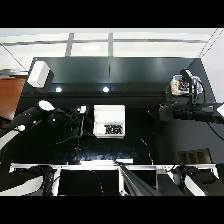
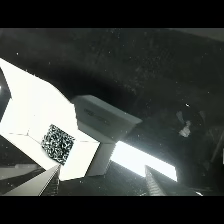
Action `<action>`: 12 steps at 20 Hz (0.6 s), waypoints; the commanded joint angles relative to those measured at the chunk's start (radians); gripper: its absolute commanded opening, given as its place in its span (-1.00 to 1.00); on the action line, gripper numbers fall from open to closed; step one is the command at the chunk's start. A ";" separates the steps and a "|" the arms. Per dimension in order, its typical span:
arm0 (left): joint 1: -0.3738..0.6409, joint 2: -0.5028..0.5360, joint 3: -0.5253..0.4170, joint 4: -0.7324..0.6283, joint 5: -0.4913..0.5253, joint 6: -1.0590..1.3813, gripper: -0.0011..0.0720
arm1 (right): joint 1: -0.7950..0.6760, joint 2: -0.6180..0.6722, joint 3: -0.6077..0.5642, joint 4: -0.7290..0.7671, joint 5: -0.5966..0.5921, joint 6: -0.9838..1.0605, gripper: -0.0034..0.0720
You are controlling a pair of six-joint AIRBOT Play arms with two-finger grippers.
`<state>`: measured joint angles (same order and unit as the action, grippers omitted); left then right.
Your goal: Fold the box and place the chain.
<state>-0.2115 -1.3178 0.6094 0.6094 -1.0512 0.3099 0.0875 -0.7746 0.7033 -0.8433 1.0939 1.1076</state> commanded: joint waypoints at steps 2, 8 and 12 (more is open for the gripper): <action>-0.001 -0.001 0.001 0.000 0.003 -0.003 0.96 | 0.000 0.001 0.000 0.000 0.000 0.000 0.72; -0.048 -0.008 0.011 -0.006 0.024 -0.014 0.96 | 0.000 0.001 0.000 0.000 0.000 0.000 0.72; -0.050 -0.008 0.011 -0.015 0.050 -0.031 0.96 | 0.000 0.001 0.000 0.000 0.001 0.000 0.72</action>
<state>-0.2550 -1.3247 0.6189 0.5980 -1.0157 0.2878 0.0875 -0.7746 0.7033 -0.8433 1.0943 1.1076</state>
